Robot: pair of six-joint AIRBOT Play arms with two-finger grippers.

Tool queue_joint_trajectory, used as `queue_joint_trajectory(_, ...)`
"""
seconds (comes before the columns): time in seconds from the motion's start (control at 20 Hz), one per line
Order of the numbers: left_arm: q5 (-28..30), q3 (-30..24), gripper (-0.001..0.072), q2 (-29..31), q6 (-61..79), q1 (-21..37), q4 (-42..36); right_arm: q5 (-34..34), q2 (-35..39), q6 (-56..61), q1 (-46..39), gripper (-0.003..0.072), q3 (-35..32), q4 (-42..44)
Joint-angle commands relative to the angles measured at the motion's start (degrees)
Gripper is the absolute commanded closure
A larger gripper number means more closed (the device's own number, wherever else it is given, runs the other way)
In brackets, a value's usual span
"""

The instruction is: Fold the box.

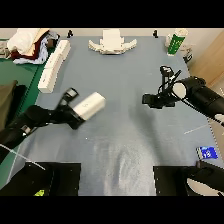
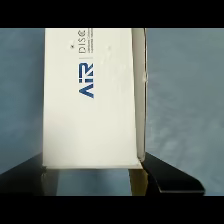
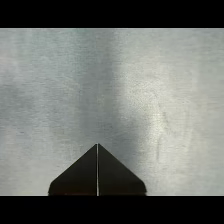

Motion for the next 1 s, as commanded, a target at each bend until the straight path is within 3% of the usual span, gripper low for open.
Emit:
queue_joint_trajectory(0.0,-1.5,1.8,0.0198,3.3,-21.3,20.0,16.5,-0.8,-0.1,0.5,0.0,0.0682,0.0,-1.5)
queue_joint_trajectory(0.15,-6.3,1.7,0.0198,2.4,-21.1,32.9,16.5,-2.8,-0.1,0.5,0.0,0.0682,0.0,-2.2)
queue_joint_trajectory(0.25,-4.4,1.7,0.0198,1.5,-19.2,36.9,16.5,-3.1,-0.1,-0.1,0.0,0.0682,0.0,-2.3)
queue_joint_trajectory(0.55,5.4,4.3,0.0199,-10.1,-13.9,33.5,13.2,-3.7,-0.1,-0.5,0.0,0.0682,0.0,-2.6)
queue_joint_trajectory(0.7,8.6,10.6,0.0198,-17.4,-13.5,30.4,10.3,-4.2,-0.1,-0.5,0.0,0.0682,0.0,-2.6)
queue_joint_trajectory(0.95,7.5,25.7,0.0199,-31.4,-13.9,26.9,8.1,-4.8,-1.9,-0.5,0.1,0.0682,0.0,-2.1)
